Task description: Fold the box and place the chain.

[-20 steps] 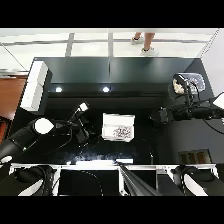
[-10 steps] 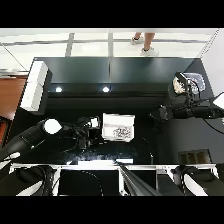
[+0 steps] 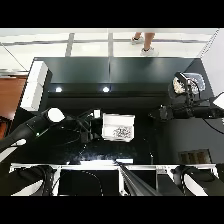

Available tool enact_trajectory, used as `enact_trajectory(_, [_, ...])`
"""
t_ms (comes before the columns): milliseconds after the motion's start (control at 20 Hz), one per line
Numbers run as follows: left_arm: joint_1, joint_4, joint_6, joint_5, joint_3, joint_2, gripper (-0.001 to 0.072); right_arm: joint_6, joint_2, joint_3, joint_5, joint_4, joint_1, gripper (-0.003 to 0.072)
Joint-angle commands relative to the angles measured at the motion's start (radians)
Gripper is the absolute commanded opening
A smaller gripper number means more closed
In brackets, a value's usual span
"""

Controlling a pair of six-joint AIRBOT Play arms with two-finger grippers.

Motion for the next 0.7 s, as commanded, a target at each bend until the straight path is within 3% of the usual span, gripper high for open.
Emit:
enact_trajectory(0, [0.046,-0.006,0.068,-0.073,0.018,-0.036,0.0709,-0.001,0.001,-0.001,0.003,0.000,0.001,0.0442])
enact_trajectory(200, [0.019,-0.093,0.146,-0.058,0.019,-0.086,0.0709,-0.001,0.001,-0.001,0.004,0.000,0.001,0.0441])
enact_trajectory(650, [-0.006,-0.163,0.282,-0.022,0.019,-0.091,0.0702,0.000,0.001,-0.001,0.010,0.002,0.003,0.0441])
